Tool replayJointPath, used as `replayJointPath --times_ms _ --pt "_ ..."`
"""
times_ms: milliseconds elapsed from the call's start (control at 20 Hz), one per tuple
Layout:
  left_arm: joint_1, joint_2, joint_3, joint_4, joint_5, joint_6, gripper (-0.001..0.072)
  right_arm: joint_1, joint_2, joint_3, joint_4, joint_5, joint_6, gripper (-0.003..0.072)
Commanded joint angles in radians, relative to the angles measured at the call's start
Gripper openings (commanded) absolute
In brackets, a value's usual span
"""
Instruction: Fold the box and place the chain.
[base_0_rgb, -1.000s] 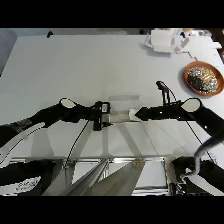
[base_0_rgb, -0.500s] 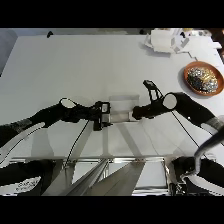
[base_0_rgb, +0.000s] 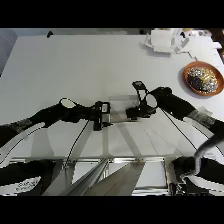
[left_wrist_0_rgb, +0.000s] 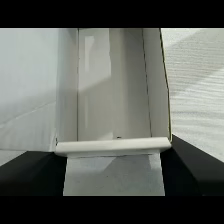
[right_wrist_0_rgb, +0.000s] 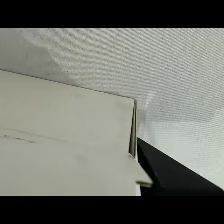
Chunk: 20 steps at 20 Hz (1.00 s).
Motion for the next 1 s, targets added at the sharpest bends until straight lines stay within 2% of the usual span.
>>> replayJointPath --times_ms 0,100,250,300,350,500,600,800,950 --pt "0.0 0.0 0.0 0.0 0.0 0.0 0.0113 0.019 -0.017 0.024 -0.043 0.039 0.055 0.0298" --pt "0.0 0.0 0.0 0.0 0.0 0.0 0.0113 0.019 -0.017 0.024 -0.061 0.068 0.055 0.0252" --pt "0.0 0.0 0.0 0.0 0.0 0.0 0.0113 0.019 -0.019 0.024 -0.074 0.097 0.083 0.0132" --pt "0.0 0.0 0.0 0.0 0.0 0.0 0.0113 0.019 -0.019 0.024 -0.074 0.096 0.094 0.0041" --pt "0.0 0.0 0.0 0.0 0.0 0.0 0.0113 0.019 -0.019 0.024 -0.074 0.096 0.097 0.0019" --pt "0.0 0.0 0.0 0.0 0.0 0.0 0.0113 0.019 -0.021 0.024 -0.074 0.094 0.098 0.0023" --pt "0.0 0.0 0.0 0.0 0.0 0.0 0.0113 0.019 -0.032 0.024 -0.074 0.092 0.1 0.0208" --pt "0.0 0.0 0.0 0.0 0.0 0.0 0.0113 0.019 -0.056 0.024 -0.081 0.092 0.122 0.0191" --pt "0.0 0.0 0.0 0.0 0.0 0.0 0.0113 0.019 -0.062 0.024 -0.085 0.084 0.122 0.0102"
